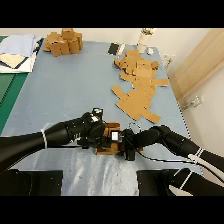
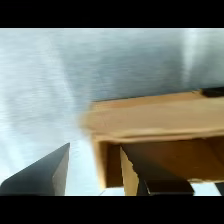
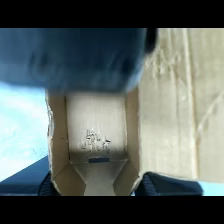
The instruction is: Fold the box.
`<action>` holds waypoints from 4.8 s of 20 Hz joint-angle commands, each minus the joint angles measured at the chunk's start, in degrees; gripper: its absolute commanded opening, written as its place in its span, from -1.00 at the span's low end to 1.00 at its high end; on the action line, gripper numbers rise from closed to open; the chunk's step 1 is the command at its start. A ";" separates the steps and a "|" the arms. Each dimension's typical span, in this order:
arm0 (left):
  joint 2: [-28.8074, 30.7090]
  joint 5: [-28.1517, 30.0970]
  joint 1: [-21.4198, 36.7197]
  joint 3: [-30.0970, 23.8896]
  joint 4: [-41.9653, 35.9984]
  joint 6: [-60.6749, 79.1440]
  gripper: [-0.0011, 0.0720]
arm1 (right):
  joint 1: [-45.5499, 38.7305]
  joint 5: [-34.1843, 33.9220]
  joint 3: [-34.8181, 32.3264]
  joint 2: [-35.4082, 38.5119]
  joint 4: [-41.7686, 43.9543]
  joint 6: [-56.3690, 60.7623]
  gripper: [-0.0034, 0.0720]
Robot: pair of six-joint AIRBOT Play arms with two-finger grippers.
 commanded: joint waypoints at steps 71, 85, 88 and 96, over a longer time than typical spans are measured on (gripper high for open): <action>10.49 34.40 15.12 -31.52 -58.95 145.41 0.90 | 0.02 -0.02 0.04 0.04 -0.02 0.04 0.52; 10.49 34.32 15.12 -31.50 -58.90 145.79 0.46 | 0.02 -0.02 0.04 0.04 -0.02 0.04 0.52; 10.49 34.29 15.12 -31.50 -58.93 145.79 0.46 | 0.02 -0.02 0.02 0.04 -0.04 0.04 0.52; 10.49 34.29 15.12 -31.50 -58.90 145.79 0.46 | 0.04 -0.02 0.02 0.04 -0.02 0.04 0.52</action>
